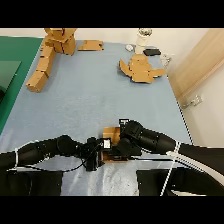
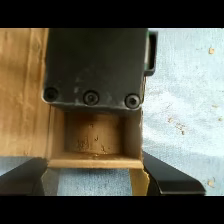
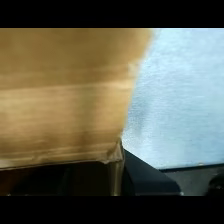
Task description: Fold the box.
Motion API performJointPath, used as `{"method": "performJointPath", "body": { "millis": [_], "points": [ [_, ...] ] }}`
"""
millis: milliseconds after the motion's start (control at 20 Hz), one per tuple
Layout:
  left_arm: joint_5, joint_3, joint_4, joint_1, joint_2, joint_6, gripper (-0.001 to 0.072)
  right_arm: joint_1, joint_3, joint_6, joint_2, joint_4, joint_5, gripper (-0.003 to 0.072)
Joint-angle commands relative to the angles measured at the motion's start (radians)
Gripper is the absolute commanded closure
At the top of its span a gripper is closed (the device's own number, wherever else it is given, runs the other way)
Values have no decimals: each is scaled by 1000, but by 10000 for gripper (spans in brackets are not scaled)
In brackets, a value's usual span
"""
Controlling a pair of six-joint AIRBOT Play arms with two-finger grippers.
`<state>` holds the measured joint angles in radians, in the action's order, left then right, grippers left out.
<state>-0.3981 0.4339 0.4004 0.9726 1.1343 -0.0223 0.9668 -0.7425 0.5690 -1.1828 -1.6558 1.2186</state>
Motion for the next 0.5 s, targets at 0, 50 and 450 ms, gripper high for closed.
{"method": "performJointPath", "body": {
  "millis": [0,50,450],
  "points": [
    [-2,1,5,-1,0,3,165,-1,-12,-2,18,15,71,334],
    [-2,1,5,-1,0,3,165,-1,-18,-3,23,19,87,333],
    [-2,1,5,-1,0,3,165,-1,-40,-13,31,43,162,334]
  ]
}}
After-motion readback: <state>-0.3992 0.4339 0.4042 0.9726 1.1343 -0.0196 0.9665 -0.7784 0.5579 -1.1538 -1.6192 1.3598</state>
